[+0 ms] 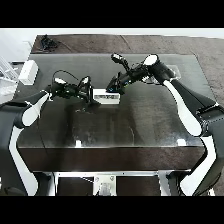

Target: Fold the box and place the chain.

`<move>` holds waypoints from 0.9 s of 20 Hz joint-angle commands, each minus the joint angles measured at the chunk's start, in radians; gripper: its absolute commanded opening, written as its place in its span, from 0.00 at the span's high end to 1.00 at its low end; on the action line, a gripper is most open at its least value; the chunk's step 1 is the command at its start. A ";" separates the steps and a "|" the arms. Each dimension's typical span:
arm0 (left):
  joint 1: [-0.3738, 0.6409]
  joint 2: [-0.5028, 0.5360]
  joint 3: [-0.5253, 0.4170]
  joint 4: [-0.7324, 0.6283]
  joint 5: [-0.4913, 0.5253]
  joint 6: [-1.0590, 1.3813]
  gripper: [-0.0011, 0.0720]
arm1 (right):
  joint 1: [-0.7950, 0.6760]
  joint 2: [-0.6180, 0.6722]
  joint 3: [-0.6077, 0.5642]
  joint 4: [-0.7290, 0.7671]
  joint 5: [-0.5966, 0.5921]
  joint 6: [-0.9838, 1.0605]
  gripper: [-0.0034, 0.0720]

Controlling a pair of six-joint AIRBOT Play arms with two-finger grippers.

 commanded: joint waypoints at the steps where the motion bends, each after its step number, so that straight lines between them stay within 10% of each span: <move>1: 0.000 0.000 0.000 0.000 0.000 0.000 0.50 | 0.003 0.000 0.001 -0.015 -0.019 -0.008 0.69; 18: 0.000 0.000 0.000 0.000 0.000 0.000 0.50 | 0.002 0.000 0.001 -0.053 -0.041 -0.034 0.59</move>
